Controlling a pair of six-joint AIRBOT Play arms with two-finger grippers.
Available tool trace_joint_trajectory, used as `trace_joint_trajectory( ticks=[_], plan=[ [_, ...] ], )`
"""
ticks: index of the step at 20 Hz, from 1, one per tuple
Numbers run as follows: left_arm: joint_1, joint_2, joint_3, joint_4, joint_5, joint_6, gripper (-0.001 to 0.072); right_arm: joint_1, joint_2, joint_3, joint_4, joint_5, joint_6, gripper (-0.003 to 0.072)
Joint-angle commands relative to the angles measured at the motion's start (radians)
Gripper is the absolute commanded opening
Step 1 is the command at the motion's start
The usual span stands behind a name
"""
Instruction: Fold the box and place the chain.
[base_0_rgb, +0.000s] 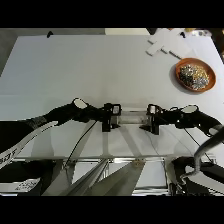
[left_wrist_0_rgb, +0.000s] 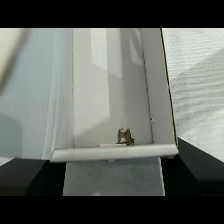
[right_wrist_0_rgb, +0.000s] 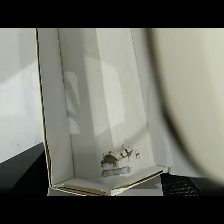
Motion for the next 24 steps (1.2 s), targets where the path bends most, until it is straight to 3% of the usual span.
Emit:
trace_joint_trajectory(
  ticks=[1, 7, 10, 12, 13, 15, 17, 19, 24],
  plan=[
    [0.000, 0.000, 0.000, 0.002, -0.003, -0.002, 0.0011, 0.000, 0.046, 0.000, -0.032, 0.002, 0.118, 0.0693],
    [0.000, 0.000, 0.000, 0.002, -0.006, -0.002, 0.0011, 0.000, 0.267, 0.000, -0.356, 0.019, 0.515, 0.0685],
    [0.000, 0.000, 0.000, 0.002, -0.006, -0.002, 0.0011, 0.000, 0.380, 0.000, -0.380, 0.087, 0.612, 0.0664],
    [0.000, 0.000, 0.000, 0.002, -0.006, -0.002, 0.0011, 0.000, 0.449, 0.000, -0.350, 0.144, 0.641, 0.0543],
    [0.000, 0.000, 0.000, 0.002, -0.006, -0.002, 0.0011, 0.002, 0.480, 0.000, -0.309, 0.164, 0.641, 0.0425],
    [0.000, 0.000, 0.000, 0.002, -0.006, -0.002, 0.0011, 0.002, 0.518, 0.000, -0.165, 0.203, 0.640, 0.0047],
    [0.000, 0.000, 0.000, 0.002, -0.006, -0.002, 0.0011, 0.017, 0.520, 0.000, 0.007, 0.240, 0.641, 0.0017],
    [0.000, 0.000, 0.000, 0.002, -0.006, -0.002, 0.0011, 0.080, 0.520, 0.000, 0.091, 0.180, 0.615, 0.0017],
    [0.000, 0.000, 0.000, 0.002, -0.006, -0.002, 0.0011, 0.203, 0.501, 0.000, 0.174, -0.206, 0.431, 0.0014]
  ],
)
